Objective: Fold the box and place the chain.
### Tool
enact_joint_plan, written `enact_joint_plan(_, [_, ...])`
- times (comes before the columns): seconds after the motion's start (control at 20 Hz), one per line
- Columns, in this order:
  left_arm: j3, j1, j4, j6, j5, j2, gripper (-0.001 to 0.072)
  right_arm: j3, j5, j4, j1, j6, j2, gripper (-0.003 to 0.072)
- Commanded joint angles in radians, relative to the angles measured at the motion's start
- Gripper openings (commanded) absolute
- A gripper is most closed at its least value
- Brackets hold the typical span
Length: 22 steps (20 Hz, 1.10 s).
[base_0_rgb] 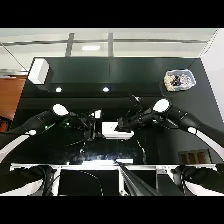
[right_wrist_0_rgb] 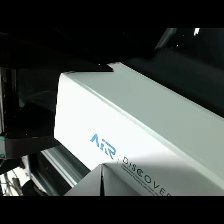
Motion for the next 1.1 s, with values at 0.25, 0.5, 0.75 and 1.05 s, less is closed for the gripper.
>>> enact_joint_plan(0.25, [0.000, 0.000, 0.000, 0.000, -0.002, -0.001, 0.0275, 0.001, -0.055, -0.027, 0.028, -0.012, -0.005, 0.0012])
enact_joint_plan(0.5, [0.000, 0.003, 0.000, -0.001, -0.005, 0.001, 0.0274, 0.061, 0.083, -0.039, -0.053, -0.053, 0.098, 0.0012])
enact_joint_plan(0.75, [0.000, 0.030, 0.073, -0.068, -0.040, 0.066, 0.0713, 0.084, 0.197, -0.126, -0.274, -0.040, 0.346, 0.0012])
enact_joint_plan(1.05, [0.008, 0.065, 0.233, -0.306, -0.154, 0.238, 0.0713, 0.084, 0.271, -0.264, -0.532, -0.001, 0.474, 0.0012])
